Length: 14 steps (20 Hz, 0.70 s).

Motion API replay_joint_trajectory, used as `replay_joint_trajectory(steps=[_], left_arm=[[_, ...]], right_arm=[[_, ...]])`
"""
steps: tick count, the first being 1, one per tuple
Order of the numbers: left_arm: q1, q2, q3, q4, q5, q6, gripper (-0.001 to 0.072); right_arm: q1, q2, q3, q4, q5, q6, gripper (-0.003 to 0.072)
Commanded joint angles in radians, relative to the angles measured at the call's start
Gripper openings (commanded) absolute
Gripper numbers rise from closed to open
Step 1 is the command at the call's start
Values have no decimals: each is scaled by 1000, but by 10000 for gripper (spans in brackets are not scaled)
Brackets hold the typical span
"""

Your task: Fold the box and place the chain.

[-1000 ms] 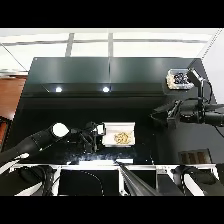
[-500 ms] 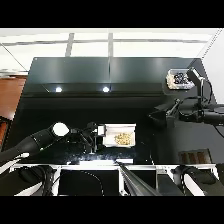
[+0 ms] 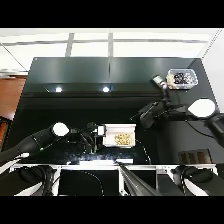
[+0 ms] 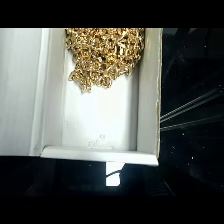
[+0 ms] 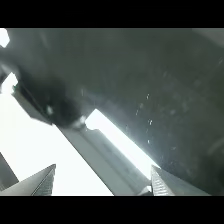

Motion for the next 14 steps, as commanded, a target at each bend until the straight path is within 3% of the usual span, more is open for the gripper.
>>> replay_joint_trajectory(steps=[1, 6, 14], left_arm=[[0, -1, 1, 0, 0, 0, 346], [0, -1, 1, 0, 0, 0, 346], [0, -1, 1, 0, 0, 0, 347]], right_arm=[[80, -57, 0, -69, 51, -136, 697], [93, -56, 0, -68, 202, -230, 697], [175, -57, -14, -71, 164, -272, 697]])
